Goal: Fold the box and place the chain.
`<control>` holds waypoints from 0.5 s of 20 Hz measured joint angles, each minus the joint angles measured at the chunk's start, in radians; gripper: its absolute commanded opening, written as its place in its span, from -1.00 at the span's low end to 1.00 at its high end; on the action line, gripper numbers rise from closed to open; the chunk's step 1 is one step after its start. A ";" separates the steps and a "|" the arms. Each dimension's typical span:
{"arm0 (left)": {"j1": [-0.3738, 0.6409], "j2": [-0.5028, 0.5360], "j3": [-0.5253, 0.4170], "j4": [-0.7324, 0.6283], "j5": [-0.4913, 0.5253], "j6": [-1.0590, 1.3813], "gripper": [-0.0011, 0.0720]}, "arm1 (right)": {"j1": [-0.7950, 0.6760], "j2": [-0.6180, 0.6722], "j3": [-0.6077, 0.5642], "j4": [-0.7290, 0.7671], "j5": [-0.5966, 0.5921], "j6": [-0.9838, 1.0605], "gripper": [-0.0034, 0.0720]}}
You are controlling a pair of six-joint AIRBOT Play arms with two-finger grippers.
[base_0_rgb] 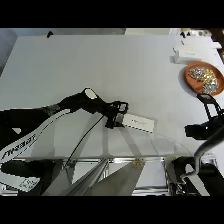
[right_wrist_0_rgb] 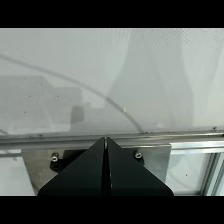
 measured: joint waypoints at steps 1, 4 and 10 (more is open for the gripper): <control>0.000 0.000 0.000 -0.001 0.000 0.003 -0.41 | -0.001 0.000 0.000 -0.001 0.001 0.002 -0.86; 0.000 0.000 0.000 -0.005 -0.004 0.006 -0.57 | -0.002 0.000 0.000 -0.002 0.004 0.003 -0.86; 0.024 0.075 -0.001 0.004 -0.014 -0.077 -0.96 | -0.002 0.000 0.000 -0.002 0.006 0.003 -0.86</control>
